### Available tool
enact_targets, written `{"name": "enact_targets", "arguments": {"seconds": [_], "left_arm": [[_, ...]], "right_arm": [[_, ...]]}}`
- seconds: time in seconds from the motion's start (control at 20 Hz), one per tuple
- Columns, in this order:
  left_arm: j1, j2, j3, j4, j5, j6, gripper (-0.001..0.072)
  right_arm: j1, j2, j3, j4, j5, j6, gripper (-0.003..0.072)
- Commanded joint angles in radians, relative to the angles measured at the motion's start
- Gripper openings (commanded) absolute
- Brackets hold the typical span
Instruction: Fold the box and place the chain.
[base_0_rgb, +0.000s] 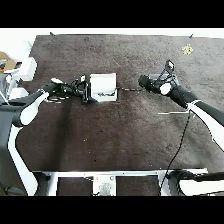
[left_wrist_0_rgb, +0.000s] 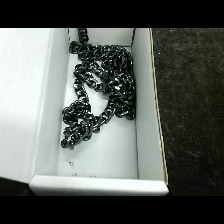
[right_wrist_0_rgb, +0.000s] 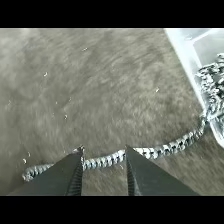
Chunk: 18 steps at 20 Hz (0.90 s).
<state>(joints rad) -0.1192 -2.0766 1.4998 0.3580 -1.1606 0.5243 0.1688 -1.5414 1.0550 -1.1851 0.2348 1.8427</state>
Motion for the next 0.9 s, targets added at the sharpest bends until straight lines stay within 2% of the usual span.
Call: {"name": "enact_targets", "arguments": {"seconds": [0.0, 0.25, 0.6, 0.8, 0.85], "left_arm": [[0.0, 0.0, 0.0, 0.0, 0.0, 0.0, 0.0224], [0.0, 0.0, 0.0, 0.0, -0.001, 0.0, 0.0224], [0.0, 0.0, 0.0, 0.0, -0.001, 0.0, 0.0224], [0.0, 0.0, 0.0, 0.0, -0.001, 0.0, 0.0225], [0.0, 0.0, 0.0, 0.0, -0.001, 0.0, 0.0224]], "right_arm": [[0.0, 0.023, -0.017, -0.05, 0.08, 0.003, 0.0306], [-0.043, -0.023, -0.061, -0.05, 0.056, 0.017, 0.0305], [-0.067, -0.071, -0.061, -0.039, -0.015, 0.051, 0.0305], [-0.05, -0.097, -0.06, 0.001, -0.142, 0.069, 0.0303], [-0.048, -0.097, -0.06, 0.009, -0.155, 0.07, 0.0247]]}}
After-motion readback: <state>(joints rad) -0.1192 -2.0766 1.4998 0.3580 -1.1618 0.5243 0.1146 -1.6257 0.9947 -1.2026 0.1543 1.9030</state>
